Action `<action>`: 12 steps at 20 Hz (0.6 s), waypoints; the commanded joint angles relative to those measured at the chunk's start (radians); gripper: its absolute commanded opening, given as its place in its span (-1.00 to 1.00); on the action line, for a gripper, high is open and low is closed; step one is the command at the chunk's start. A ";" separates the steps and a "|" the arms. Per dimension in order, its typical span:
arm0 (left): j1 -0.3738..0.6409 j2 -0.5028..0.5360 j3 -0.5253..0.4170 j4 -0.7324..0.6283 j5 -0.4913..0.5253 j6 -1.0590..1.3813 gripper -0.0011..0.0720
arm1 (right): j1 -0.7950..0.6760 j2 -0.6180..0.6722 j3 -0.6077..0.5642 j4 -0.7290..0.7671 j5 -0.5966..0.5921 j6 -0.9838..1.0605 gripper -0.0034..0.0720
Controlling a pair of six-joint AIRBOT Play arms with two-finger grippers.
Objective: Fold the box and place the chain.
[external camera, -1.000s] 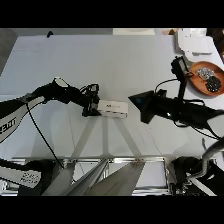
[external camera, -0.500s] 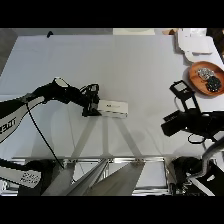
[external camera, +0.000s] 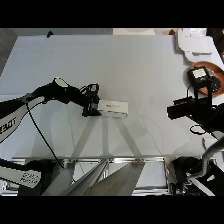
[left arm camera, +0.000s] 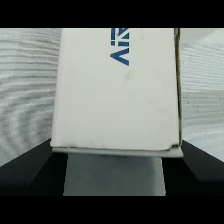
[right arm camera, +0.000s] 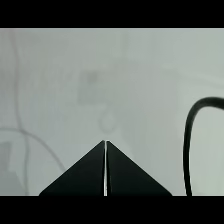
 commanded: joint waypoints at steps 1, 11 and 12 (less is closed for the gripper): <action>0.001 0.002 0.001 -0.005 0.009 0.001 -0.97 | 0.000 -0.024 0.001 -0.017 -0.031 0.014 -0.87; 0.001 0.270 0.001 0.134 0.267 -0.180 -0.96 | 0.000 -0.190 0.001 -0.015 -0.092 0.014 -0.87; 0.002 0.324 0.001 0.164 0.332 -0.206 -0.96 | 0.000 -0.202 0.001 -0.011 -0.092 0.013 -0.87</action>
